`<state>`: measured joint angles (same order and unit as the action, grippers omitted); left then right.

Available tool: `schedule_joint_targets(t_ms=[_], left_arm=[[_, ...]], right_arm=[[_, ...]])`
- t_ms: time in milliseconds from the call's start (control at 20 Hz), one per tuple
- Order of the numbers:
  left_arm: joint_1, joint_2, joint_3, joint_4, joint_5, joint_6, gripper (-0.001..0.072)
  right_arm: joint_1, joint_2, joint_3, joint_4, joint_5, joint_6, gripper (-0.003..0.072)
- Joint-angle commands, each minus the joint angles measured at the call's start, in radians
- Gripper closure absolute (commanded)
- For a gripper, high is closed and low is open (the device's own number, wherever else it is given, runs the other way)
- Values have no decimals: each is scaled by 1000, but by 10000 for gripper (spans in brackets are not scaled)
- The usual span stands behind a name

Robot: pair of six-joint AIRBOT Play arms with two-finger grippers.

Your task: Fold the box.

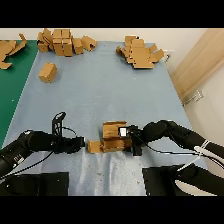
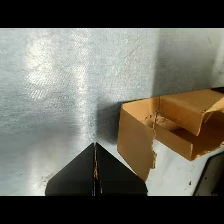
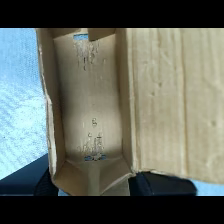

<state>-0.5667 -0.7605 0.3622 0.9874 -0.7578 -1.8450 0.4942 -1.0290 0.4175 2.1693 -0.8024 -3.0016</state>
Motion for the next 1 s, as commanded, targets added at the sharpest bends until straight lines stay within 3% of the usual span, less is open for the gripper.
schedule_joint_targets(t_ms=[0, 300, 700, 950], left_arm=[[-34, -54, -2, -95, 34, 47, 700], [-141, -111, -2, -146, 132, 48, 700], [-153, -112, 22, -146, 146, 76, 700], [-133, -108, 42, -103, 85, 61, 700]], right_arm=[[0, 0, 0, 0, 0, 0, 179], [0, 0, 0, 1, 0, 0, 180], [0, 0, 0, 4, 0, 0, 180], [0, 0, 0, 4, 0, 0, 180]])
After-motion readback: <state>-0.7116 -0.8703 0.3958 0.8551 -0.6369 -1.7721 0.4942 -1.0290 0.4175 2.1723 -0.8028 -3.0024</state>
